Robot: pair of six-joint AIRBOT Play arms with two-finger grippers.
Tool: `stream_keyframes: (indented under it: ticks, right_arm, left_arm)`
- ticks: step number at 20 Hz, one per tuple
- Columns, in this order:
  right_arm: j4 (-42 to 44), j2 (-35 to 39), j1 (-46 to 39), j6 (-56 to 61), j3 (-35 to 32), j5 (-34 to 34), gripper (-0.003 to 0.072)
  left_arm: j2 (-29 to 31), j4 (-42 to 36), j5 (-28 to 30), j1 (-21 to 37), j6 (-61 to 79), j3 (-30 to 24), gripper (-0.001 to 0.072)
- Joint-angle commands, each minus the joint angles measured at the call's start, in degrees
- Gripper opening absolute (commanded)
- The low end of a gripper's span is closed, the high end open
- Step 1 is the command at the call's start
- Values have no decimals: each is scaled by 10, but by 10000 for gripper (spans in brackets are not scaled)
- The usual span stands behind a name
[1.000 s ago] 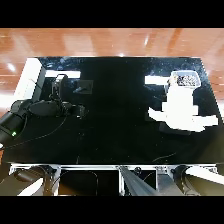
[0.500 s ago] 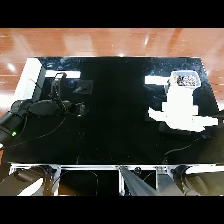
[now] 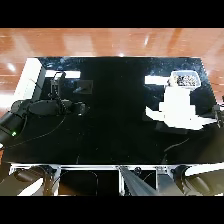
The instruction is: Fold the box and place the chain.
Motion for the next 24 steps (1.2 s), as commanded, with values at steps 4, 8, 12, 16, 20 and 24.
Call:
stream_keyframes:
  ticks: [4,8,12,16,20,24]
  right_arm:
    - [5,8,54,-31,1,64,43]
    - [51,55,113,-31,-1,59,42]
    - [110,147,213,-34,-47,-27,42]
    - [150,284,331,-35,-168,-164,42]
    - [209,461,459,-38,-359,-359,42]
    - [214,547,582,-14,-498,-479,42]
  left_arm:
    - [0,0,0,0,0,0,605]
    - [0,0,0,0,0,0,605]
    - [0,0,0,0,0,0,605]
    - [0,-4,-1,0,0,0,605]
    - [-14,-35,-24,-1,0,0,605]
    - [-71,-49,-56,-8,0,0,605]
